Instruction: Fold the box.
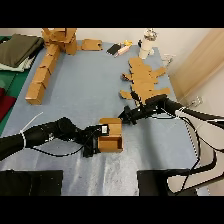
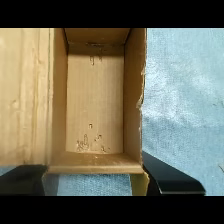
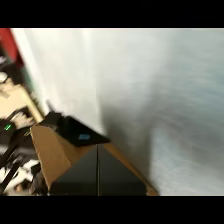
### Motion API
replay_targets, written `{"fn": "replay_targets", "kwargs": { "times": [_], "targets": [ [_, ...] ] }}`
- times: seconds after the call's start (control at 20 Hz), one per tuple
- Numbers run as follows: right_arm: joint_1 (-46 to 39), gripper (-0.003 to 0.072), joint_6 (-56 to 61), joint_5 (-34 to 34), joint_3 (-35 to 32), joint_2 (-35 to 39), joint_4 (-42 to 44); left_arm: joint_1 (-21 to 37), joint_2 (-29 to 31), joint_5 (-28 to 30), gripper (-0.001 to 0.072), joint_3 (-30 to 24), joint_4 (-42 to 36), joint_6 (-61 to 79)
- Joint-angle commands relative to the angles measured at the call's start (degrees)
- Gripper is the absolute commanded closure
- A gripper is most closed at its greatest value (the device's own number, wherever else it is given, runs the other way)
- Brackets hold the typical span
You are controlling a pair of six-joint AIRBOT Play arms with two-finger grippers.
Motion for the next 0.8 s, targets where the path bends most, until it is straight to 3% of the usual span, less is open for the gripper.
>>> {"fn": "replay_targets", "kwargs": {
  "times": [0.0,0.1,0.3,0.55,0.75],
  "targets": [
    [0.4,0.0685,-14.7,-11.9,-2.7,0.8,6.3,0.0,0.0,0.0,0.0307,0.0,0.0,0.0],
    [1.9,0.0684,-18.5,-9.9,-9.7,6.2,5.7,0.0,0.0,0.0,0.0307,0.0,0.0,0.0],
    [7.1,0.0684,-26.2,8.9,-21.4,22.1,2.9,0.0,0.0,0.0,0.0307,0.0,0.0,0.0],
    [20.8,0.0684,-24.3,27.9,-22.8,41.4,-13.6,0.0,0.0,0.0,0.0307,0.0,0.0,0.0],
    [32.4,0.0683,-15.8,36.5,-23.6,48.5,-33.7,0.0,0.0,0.0,0.0307,0.0,0.0,0.0]
  ]
}}
